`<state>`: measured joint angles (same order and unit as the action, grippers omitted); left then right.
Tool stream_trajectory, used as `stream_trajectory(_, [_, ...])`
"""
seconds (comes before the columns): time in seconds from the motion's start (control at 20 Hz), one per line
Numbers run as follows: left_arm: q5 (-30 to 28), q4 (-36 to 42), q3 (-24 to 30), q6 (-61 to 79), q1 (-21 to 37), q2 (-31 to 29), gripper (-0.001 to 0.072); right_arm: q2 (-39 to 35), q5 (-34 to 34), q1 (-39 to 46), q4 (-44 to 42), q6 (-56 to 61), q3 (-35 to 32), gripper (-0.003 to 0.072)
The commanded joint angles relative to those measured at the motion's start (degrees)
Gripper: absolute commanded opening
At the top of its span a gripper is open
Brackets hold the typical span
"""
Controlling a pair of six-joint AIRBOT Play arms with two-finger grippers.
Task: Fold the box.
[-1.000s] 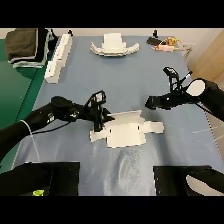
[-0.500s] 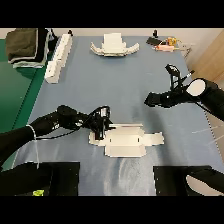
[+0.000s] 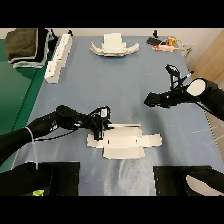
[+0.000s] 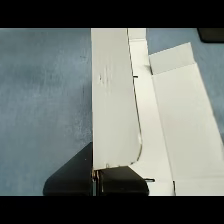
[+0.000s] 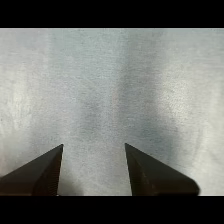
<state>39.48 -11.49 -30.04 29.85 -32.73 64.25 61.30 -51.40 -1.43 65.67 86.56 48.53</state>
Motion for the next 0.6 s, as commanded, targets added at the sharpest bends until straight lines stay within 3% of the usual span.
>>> stream_trajectory(0.0, [-6.9, 1.2, 1.3, 1.1, -1.5, -4.8, 0.0006, 0.0, -0.2, 0.0, -0.2, 0.0, 0.1, 0.0588])
stream_trajectory(0.3, [-17.8, 1.2, 7.3, 2.7, -12.1, -9.6, 0.0006, 0.0, -0.2, -0.1, -0.6, 0.0, 0.1, 0.0588])
stream_trajectory(0.55, [-19.8, 1.2, 8.7, 2.2, -13.3, -8.3, 0.0009, 0.0, -0.2, -0.1, -1.2, 0.0, 0.1, 0.0588])
